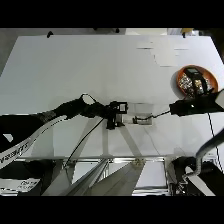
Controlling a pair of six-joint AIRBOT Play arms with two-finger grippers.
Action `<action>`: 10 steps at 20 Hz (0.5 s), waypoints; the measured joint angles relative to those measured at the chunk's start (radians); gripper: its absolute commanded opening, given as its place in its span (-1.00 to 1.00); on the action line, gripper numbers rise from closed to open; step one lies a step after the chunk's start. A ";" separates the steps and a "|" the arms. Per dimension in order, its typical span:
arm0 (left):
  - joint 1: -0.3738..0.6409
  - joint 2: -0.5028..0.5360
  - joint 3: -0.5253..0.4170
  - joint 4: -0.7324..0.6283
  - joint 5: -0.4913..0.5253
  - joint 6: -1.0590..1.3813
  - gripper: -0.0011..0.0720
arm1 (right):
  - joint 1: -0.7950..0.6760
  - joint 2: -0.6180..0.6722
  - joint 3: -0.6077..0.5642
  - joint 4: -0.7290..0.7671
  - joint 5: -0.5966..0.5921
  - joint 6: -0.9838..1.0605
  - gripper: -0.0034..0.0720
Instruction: Fold the box and place the chain.
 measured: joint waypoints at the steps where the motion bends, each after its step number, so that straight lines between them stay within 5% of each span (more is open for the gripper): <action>1: 0.000 0.000 0.000 0.000 0.000 0.000 -0.40 | 0.000 0.042 0.000 0.050 0.009 -0.011 -0.85; 10: 0.000 0.000 0.000 0.000 0.000 0.000 -0.40 | 0.021 0.152 -0.001 0.444 -0.124 -0.081 -0.85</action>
